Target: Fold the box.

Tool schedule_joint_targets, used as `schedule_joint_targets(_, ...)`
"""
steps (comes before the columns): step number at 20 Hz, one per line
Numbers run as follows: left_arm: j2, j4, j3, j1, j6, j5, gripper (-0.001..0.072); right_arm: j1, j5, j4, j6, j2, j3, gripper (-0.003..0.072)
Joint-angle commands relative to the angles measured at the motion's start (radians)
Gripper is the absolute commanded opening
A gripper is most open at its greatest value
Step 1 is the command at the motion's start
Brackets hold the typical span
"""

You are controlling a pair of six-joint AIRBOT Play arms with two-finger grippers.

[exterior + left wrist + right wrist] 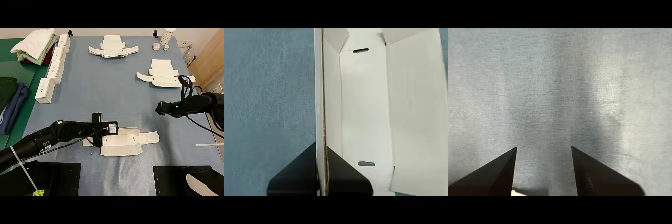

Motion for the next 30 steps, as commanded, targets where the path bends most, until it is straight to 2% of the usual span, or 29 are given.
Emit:
schedule_joint_targets(1,0.0,0.001,-0.011,-0.014,-0.027,-0.009,0.0011,0.0,0.0,0.004,0.0,0.0,0.0,0.053)
schedule_joint_targets(8,0.0,0.0,-0.011,-0.014,-0.035,-0.135,0.0015,0.0,-0.001,0.01,0.0,0.0,0.001,0.053)
schedule_joint_targets(16,0.0,-0.003,0.023,-0.014,-0.106,-0.14,0.0014,0.0,-0.015,0.016,0.0,0.0,0.001,0.0531)
schedule_joint_targets(30,-0.001,-0.006,0.024,0.029,-0.105,-0.139,0.0014,0.0,-0.019,0.031,0.0,0.0,0.001,0.0531)
